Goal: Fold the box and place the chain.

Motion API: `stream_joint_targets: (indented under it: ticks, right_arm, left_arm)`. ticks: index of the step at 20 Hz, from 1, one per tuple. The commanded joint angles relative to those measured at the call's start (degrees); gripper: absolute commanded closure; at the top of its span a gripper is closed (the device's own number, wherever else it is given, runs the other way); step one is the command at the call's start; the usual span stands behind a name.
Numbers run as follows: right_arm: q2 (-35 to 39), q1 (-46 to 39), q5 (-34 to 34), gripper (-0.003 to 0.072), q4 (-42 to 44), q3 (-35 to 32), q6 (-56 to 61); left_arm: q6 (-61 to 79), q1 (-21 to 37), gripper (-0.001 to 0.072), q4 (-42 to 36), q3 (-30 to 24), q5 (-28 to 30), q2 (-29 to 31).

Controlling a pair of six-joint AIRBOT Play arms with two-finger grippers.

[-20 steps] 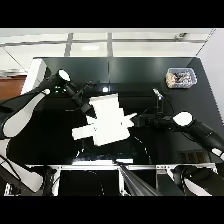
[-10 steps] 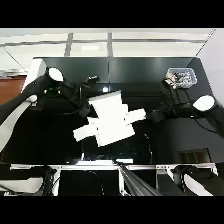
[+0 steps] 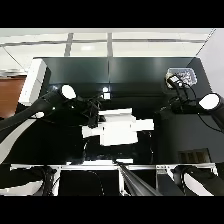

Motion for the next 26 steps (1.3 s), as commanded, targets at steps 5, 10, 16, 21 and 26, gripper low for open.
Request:
stream_joint_targets:
  ticks: [5, 10, 16, 21, 26]
  right_arm:
    - [0.0, 4.3, 5.8, 0.0055, 19.1, -4.5, -34.8]
    - [-0.3, 12.5, 2.3, 0.0056, 14.5, -8.9, -42.6]
    - [-2.1, 18.4, 1.6, 0.0056, 7.8, -9.5, -46.5]
    - [-4.0, 23.0, 0.5, 0.0056, 8.5, -9.5, -46.7]
    - [-4.7, 25.7, -2.0, 0.0056, 11.8, -9.5, -46.6]
  left_arm:
    - [3.5, -2.3, 0.0683, 2.7, -0.3, 6.6, -0.9]
    - [3.0, -2.3, 0.0683, 3.4, -0.2, 6.3, -0.9]
    - [3.0, -2.3, 0.0682, 3.4, -0.1, 6.2, -0.9]
    - [3.0, -2.3, 0.0682, 3.4, -0.1, 6.2, -0.9]
    - [3.0, -2.3, 0.0682, 3.3, -0.1, 6.2, -0.9]
